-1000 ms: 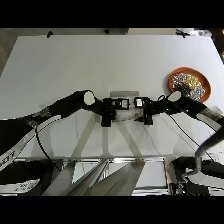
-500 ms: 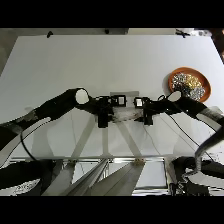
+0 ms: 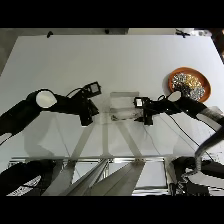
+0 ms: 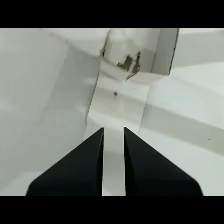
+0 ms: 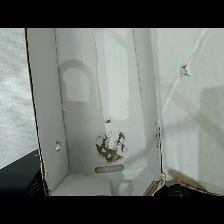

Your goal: Fold the box and place the chain.

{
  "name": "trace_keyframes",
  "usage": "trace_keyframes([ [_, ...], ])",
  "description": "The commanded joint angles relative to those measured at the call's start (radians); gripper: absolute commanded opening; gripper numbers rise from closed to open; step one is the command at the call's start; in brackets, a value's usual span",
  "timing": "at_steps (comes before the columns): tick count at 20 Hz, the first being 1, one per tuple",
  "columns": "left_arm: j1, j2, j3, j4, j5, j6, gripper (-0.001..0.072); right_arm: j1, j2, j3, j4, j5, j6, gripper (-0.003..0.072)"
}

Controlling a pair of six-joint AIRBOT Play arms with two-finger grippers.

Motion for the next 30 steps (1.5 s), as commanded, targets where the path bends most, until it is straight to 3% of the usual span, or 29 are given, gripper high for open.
trace_keyframes([
  [1, 0.073, 0.061, -0.085, -0.003, 0.007, -0.187, 0.0133, -0.001, 0.001, 0.001, 0.000, 0.000, -0.001, 0.0383],
  [4, 0.091, 0.038, -0.145, -0.025, 0.034, -0.266, 0.0113, -0.001, 0.001, 0.001, 0.000, 0.000, -0.001, 0.0383],
  [5, 0.090, 0.021, -0.145, -0.027, 0.032, -0.297, 0.0009, -0.001, 0.001, 0.001, 0.000, 0.000, -0.001, 0.0383],
  [13, 0.087, -0.106, -0.145, -0.087, 0.102, -0.496, 0.0005, -0.001, 0.001, 0.001, 0.000, 0.000, -0.001, 0.0383],
  [23, 0.023, -0.206, -0.144, -0.174, 0.180, -0.498, 0.0006, -0.001, 0.001, 0.001, 0.000, 0.000, -0.001, 0.0383],
  [30, -0.036, -0.217, -0.144, -0.224, 0.238, -0.497, 0.0007, -0.001, 0.001, 0.001, 0.000, 0.000, -0.001, 0.0383],
])
